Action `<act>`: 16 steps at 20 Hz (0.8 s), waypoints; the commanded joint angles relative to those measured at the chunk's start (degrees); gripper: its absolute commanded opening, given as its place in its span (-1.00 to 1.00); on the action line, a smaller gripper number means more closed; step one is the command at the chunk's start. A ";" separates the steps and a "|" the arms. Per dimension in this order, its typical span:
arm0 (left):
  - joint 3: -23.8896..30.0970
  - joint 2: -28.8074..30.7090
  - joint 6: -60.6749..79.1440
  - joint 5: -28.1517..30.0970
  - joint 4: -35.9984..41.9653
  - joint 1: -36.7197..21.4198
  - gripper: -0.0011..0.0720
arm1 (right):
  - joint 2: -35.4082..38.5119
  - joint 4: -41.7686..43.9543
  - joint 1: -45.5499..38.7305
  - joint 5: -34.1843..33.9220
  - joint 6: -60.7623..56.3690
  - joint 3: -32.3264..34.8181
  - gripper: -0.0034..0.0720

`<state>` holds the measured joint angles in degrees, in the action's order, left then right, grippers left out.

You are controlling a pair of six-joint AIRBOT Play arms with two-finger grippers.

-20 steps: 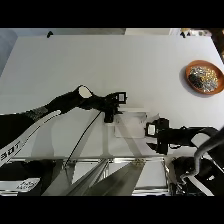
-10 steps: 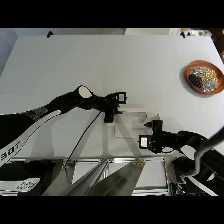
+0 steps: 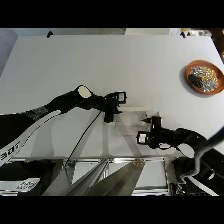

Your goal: Fold the box and place the chain.

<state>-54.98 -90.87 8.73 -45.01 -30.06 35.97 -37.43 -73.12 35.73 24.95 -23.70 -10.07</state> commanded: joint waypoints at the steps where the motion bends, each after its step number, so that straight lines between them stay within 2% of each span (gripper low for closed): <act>1: -0.02 -0.02 0.04 -0.22 -0.02 -0.02 -0.94 | 0.50 -0.37 -2.56 0.66 0.00 -2.21 0.95; 6: -0.02 -0.02 0.04 -0.22 -0.02 -0.02 -0.94 | 0.35 0.33 -7.58 2.19 0.04 -4.46 0.94; 11: -0.02 -0.02 0.04 -0.22 -0.02 -0.02 -0.94 | -0.59 6.08 -10.62 3.61 2.75 -4.46 0.94; 14: -0.02 -0.02 0.04 -0.22 -0.02 -0.02 -0.94 | -4.39 13.73 -11.87 4.81 11.41 -4.81 0.94; 16: -0.02 -0.02 0.04 -0.22 -0.02 -0.02 -0.94 | -8.41 15.52 -15.67 7.69 12.68 -6.84 0.94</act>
